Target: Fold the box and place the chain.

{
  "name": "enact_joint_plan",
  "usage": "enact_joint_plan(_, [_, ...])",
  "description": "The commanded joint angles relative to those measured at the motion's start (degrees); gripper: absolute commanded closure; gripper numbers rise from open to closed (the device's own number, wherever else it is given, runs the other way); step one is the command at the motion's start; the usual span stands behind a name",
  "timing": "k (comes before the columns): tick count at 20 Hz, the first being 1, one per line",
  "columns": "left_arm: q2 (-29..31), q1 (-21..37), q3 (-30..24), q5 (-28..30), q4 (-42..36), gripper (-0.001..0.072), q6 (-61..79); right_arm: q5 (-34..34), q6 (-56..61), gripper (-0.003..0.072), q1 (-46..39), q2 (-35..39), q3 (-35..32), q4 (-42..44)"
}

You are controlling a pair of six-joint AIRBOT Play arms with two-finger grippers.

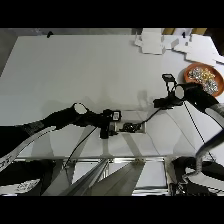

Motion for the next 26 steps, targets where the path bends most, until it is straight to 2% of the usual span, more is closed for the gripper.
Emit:
enact_joint_plan(1, [0.0,0.0,0.0,0.0,0.0,0.0436,0.0,3.5,-1.4,0.0669,0.6,1.4,0.0,0.0])
enact_joint_plan(4, [0.0,0.0,0.0,0.0,0.0,0.0436,0.0,5.7,-2.4,0.0669,2.1,7.2,0.0,0.0])
enact_joint_plan(9, [0.0,0.0,0.0,0.0,0.0,0.0436,0.0,11.0,-2.5,0.0669,5.4,21.3,0.0,0.9])
enact_joint_plan(16, [0.0,0.0,0.0,0.0,0.0,0.0436,0.0,16.4,-2.8,0.0668,13.6,39.4,0.0,12.5])
enact_joint_plan(20, [0.0,0.0,0.0,0.0,0.0,0.0436,0.0,16.9,-2.8,0.0669,17.9,44.6,0.0,18.4])
enact_joint_plan(26, [0.0,0.0,0.0,0.0,0.0,0.0436,0.0,16.7,-1.1,0.0669,24.0,45.4,0.0,21.5])
